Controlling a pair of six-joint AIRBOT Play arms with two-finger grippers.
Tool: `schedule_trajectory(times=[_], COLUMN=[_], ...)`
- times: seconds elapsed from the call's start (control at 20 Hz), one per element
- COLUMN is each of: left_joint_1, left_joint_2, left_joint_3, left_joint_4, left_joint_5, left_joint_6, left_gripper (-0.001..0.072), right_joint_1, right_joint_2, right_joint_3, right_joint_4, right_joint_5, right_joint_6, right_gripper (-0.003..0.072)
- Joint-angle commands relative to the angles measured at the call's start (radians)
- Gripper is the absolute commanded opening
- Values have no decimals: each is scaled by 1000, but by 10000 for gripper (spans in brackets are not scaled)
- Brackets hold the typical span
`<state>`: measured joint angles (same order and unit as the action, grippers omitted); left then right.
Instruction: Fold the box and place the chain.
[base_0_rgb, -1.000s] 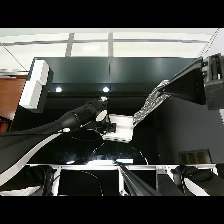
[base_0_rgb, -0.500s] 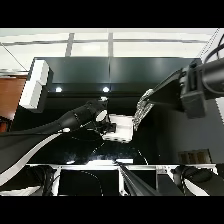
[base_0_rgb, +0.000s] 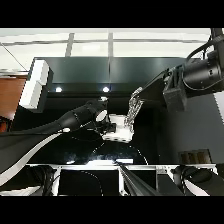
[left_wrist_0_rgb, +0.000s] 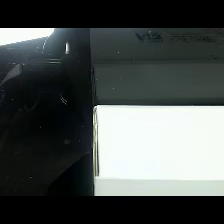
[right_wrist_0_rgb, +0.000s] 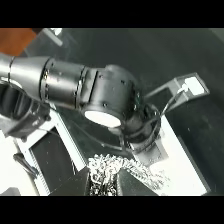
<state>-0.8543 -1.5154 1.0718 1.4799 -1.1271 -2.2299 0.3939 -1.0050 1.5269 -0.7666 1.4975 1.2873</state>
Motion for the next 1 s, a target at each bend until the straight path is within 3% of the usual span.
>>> schedule_trajectory(times=[0.0,0.55,0.95], left_joint_1=[1,1,1], left_joint_2=[0,0,0], left_joint_3=[0,0,0], left_joint_4=[0,0,0], left_joint_5=[0,0,0], left_joint_6=[0,0,0], left_gripper=[26,26,26], right_joint_1=[1,1,1], right_joint_2=[-1,-10,-13], right_joint_3=[-2,-23,-369], right_joint_4=[36,-11,-9], right_joint_5=[-49,-33,-112], right_joint_6=[-2,3,3], right_gripper=[3,4,4])
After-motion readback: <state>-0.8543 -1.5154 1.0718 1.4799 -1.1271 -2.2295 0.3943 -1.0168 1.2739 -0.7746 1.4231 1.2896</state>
